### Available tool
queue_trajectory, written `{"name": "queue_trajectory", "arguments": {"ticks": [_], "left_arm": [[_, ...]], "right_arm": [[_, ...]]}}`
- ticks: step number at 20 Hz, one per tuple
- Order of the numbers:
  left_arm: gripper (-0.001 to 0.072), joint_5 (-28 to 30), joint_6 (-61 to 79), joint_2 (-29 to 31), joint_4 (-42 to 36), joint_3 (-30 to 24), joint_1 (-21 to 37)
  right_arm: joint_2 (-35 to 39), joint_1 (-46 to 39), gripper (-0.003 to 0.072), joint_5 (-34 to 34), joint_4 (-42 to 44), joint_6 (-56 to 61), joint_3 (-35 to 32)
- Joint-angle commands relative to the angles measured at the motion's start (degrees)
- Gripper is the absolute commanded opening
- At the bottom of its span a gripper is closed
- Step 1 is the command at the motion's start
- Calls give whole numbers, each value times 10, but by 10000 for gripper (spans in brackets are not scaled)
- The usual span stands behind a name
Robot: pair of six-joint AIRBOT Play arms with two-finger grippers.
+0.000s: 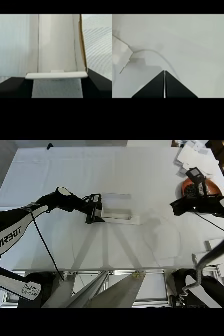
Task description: Fold the box and place the chain.
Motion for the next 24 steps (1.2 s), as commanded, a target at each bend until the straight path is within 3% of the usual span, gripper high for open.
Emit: {"name": "queue_trajectory", "arguments": {"ticks": [1, 6, 12, 18, 24], "left_arm": [[278, 0, 0, 0, 0, 0, 1], [278, 0, 0, 0, 0, 0, 1], [278, 0, 0, 0, 0, 0, 1], [278, 0, 0, 0, 0, 0, 1], [278, 0, 0, 0, 0, 0, 1]], "right_arm": [[-65, -23, 5, 59, 53, 92, -3], [-176, 29, 5, 56, 103, 65, -3], [-256, 76, 4, 16, 167, 28, -3], [-292, 91, 4, 13, 317, -56, -3], [-309, 119, 4, 40, 337, -90, -3]]}}
